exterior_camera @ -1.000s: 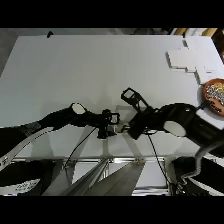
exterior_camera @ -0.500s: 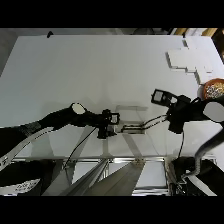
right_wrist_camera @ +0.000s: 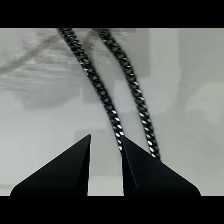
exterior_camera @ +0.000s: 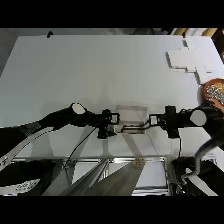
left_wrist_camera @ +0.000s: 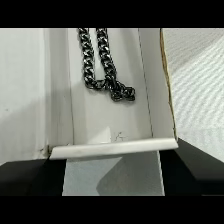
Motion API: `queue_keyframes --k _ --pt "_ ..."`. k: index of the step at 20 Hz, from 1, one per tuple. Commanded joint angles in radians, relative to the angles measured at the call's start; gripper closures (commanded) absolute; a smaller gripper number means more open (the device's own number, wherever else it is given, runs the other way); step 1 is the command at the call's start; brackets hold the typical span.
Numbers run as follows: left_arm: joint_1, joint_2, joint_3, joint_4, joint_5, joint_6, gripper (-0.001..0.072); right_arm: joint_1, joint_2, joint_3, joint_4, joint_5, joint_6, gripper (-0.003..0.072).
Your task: Fold the box and place the chain.
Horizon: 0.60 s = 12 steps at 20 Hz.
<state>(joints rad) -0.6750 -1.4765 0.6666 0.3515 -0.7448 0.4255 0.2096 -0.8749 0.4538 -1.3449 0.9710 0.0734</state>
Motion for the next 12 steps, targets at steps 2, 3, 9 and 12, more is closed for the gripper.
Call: queue_keyframes --k 2,3,9,12 --pt "0.000 0.001 0.000 0.000 0.000 0.000 0.0396 -0.004 -0.114 -0.021 0.014 -0.098 -0.082 0.0466" --pt "0.000 0.001 0.000 0.000 0.000 0.000 0.0396 -0.004 -0.123 -0.021 0.014 -0.117 -0.082 0.0466" --pt "0.000 0.001 0.000 0.000 0.000 0.000 0.0396 -0.004 -0.125 -0.021 0.041 -0.152 -0.135 0.0467" --pt "0.000 0.001 0.000 0.000 0.000 0.000 0.0396 -0.004 -0.127 -0.021 0.043 -0.152 -0.135 0.0513"
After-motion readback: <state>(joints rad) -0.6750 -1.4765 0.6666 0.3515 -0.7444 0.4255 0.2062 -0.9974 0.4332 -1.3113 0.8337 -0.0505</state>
